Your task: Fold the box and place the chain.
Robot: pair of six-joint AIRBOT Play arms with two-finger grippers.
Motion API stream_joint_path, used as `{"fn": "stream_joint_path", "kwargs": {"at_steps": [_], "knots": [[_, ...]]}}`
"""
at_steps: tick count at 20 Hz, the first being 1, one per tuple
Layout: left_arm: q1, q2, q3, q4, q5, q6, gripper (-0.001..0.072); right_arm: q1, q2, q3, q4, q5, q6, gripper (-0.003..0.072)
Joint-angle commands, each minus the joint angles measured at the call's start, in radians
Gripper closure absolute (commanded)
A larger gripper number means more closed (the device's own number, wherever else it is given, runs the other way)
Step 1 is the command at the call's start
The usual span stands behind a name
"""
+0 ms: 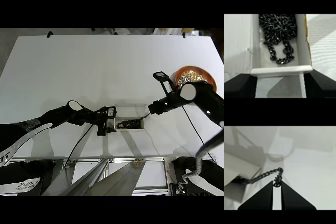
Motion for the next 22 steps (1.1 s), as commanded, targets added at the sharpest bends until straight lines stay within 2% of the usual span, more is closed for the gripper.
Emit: {"fn": "stream_joint_path", "kwargs": {"at_steps": [1,5,11,15,18,22], "knots": [[0.000,0.000,0.000,0.001,-0.002,0.001,0.0379,0.000,0.105,0.001,0.181,0.067,-0.056,0.0675],[0.000,0.000,0.000,0.001,-0.002,0.001,0.0379,0.028,0.138,0.001,0.414,0.063,-0.163,0.0674],[0.000,0.000,0.000,0.001,-0.002,0.001,0.0379,0.233,0.115,0.001,0.419,-0.119,-0.176,0.0674],[0.000,0.000,0.000,0.001,-0.002,0.001,0.0379,0.272,0.043,0.001,0.413,-0.136,-0.176,0.0671],[0.000,0.000,0.000,0.001,-0.003,0.001,0.0379,0.272,0.018,0.010,0.396,-0.128,-0.185,0.0495],[0.000,0.000,0.000,0.001,-0.002,0.001,0.0379,0.271,-0.009,0.151,0.341,-0.058,-0.307,0.0492]]}}
